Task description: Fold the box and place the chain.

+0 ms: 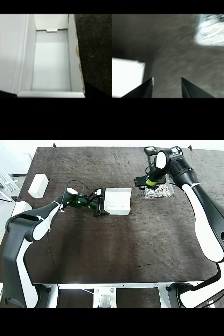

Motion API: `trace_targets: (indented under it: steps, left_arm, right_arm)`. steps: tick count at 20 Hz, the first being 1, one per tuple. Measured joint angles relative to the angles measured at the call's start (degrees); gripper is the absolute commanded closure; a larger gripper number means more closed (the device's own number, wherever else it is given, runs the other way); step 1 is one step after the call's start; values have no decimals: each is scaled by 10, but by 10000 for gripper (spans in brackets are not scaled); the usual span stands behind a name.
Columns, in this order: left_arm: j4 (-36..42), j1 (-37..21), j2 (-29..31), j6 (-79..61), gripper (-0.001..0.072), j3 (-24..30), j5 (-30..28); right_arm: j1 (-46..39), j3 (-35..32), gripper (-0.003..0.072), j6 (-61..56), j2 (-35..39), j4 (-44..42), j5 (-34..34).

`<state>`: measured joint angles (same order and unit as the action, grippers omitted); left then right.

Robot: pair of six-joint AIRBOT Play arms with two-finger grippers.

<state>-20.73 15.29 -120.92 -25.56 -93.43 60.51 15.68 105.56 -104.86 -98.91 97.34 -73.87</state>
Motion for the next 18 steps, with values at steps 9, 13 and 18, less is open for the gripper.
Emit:
trace_targets:
  steps: [9,13,18]
  left_arm:
    - [0,0,0,0,420,0,0]
    - [0,0,0,0,420,0,0]
    - [0,0,0,0,420,0,0]
  right_arm:
    - [-119,-5,329,66,-73,-73,98]
    - [-138,-5,328,97,-100,-99,134]
    - [-151,-4,343,138,-128,-144,157]
